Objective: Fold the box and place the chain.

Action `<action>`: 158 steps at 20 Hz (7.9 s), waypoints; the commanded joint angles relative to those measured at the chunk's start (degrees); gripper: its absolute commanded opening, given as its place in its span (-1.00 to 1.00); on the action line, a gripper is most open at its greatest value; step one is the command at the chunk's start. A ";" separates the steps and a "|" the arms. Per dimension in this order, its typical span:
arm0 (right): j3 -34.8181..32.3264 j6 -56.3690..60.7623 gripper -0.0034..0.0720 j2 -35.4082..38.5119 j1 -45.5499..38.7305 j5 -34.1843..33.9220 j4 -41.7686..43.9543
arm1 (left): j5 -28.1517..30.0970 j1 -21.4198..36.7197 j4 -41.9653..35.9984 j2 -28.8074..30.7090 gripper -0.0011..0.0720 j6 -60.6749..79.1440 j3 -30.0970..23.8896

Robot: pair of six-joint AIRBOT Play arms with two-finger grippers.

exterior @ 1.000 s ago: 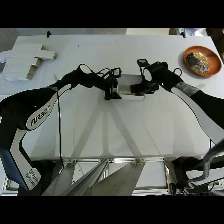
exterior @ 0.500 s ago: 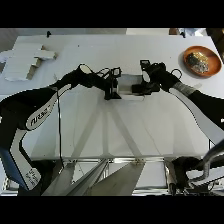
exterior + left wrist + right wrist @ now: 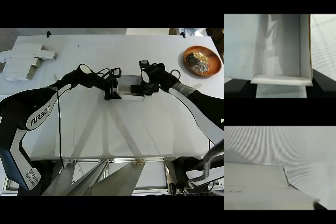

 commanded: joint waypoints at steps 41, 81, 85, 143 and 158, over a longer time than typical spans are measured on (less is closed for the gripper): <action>19.17 -19.37 -0.22 -17.18 -48.43 -28.15 -3.34 | 0.02 0.02 -0.02 0.02 -0.01 -0.11 0.02; 0.17 -32.52 -0.88 20.92 -24.52 6.05 3.30 | 0.02 0.02 0.00 0.02 -0.01 -0.11 0.02; 0.17 -33.35 -0.89 20.92 -19.52 6.25 5.90 | 0.02 0.02 0.00 0.02 -0.01 -0.11 0.02; 0.22 -44.39 -0.13 17.38 -26.32 -0.79 26.34 | 0.04 0.02 -0.02 0.02 -0.01 -0.11 0.02; 0.48 -41.79 0.35 1.25 -26.67 -12.37 9.79 | 0.04 0.02 0.00 0.02 -0.01 -0.11 0.02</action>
